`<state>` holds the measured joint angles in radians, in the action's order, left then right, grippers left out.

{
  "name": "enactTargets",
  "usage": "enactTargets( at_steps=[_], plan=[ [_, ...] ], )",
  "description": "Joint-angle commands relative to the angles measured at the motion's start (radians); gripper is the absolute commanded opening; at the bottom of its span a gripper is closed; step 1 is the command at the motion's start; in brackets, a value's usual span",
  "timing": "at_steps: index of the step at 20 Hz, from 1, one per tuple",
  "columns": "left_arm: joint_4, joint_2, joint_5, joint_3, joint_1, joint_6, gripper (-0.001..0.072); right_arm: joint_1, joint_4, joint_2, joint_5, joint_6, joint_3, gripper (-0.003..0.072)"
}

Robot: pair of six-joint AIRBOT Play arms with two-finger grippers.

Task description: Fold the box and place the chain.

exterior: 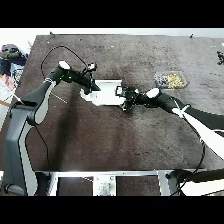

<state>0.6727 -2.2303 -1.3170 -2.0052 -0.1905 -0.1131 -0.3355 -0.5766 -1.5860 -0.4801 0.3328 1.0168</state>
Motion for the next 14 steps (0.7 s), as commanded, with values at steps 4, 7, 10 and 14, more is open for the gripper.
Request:
enactTargets(
  at_steps=[4, 7, 10, 14],
  plan=[
    [0.0, 0.0, 0.0, 0.0, 0.0, 0.0, 0.0011, 0.044, 0.004, 0.026, -0.006, -0.045, 0.005, 0.061],
    [0.0, 0.0, 0.0, 0.0, 0.0, 0.0, 0.0011, 0.044, 0.004, 0.026, -0.019, -0.042, 0.034, 0.061],
    [0.0, 0.0, 0.0, 0.0, 0.0, 0.0, 0.0011, 0.048, 0.004, 0.024, -0.021, -0.042, 0.065, 0.0609],
    [-0.004, 0.0, 0.0, 0.0, 0.0, 0.0, 0.0011, 0.075, 0.004, -0.028, -0.08, -0.048, 0.132, 0.0591]
  ],
)
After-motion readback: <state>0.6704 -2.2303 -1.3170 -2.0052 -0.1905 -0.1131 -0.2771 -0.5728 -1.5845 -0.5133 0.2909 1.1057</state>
